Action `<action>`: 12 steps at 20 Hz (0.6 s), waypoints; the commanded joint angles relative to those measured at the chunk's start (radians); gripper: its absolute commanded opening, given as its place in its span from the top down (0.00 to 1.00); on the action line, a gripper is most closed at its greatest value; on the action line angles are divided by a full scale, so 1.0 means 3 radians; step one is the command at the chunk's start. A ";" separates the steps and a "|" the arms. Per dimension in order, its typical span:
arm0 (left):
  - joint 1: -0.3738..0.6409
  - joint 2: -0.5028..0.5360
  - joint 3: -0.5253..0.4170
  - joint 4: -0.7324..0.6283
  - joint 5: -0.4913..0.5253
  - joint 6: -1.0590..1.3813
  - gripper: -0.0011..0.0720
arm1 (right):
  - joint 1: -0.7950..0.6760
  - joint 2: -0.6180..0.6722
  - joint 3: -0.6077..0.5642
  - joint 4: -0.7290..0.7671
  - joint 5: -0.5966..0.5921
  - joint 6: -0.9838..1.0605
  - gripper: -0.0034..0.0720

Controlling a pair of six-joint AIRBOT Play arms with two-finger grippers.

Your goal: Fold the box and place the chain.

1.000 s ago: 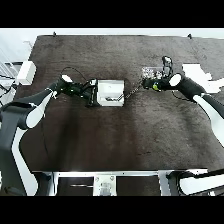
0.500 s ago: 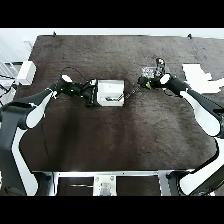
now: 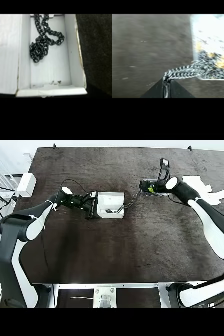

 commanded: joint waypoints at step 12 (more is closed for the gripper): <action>0.0001 0.0001 0.0000 -0.0001 -0.0001 0.0000 0.34 | 0.0651 0.1499 0.0005 -0.0145 0.0388 -0.0395 0.95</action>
